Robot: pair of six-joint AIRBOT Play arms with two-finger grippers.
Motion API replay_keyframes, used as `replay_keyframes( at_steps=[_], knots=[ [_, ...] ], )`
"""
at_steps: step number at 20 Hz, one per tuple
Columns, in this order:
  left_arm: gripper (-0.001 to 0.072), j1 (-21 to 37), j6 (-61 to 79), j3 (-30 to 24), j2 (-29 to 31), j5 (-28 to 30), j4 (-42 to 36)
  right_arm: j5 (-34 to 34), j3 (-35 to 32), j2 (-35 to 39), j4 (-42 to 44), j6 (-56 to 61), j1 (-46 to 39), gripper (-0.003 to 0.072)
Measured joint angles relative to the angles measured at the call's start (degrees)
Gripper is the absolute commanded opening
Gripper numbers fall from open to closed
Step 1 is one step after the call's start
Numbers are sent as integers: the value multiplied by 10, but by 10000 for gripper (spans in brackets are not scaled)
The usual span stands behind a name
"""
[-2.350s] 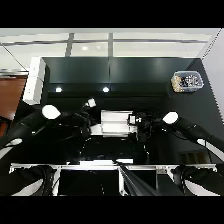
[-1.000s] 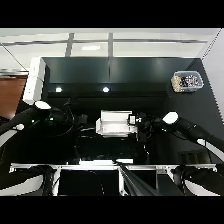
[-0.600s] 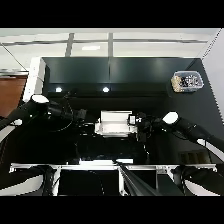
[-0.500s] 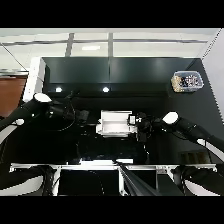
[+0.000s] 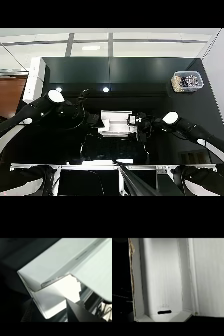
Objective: Fold the box and place the chain.
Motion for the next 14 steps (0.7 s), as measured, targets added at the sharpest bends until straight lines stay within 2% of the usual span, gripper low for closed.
replay_keyframes(
  at_steps=[5, 14],
  knots=[
    [486, -52, -111, 19, 0, 59, 76, 0, 0, 0, 0, 0, 0, 469],
    [485, -151, -337, 34, 0, 109, 257, 0, 0, 0, 0, 0, 0, 470]
  ],
)
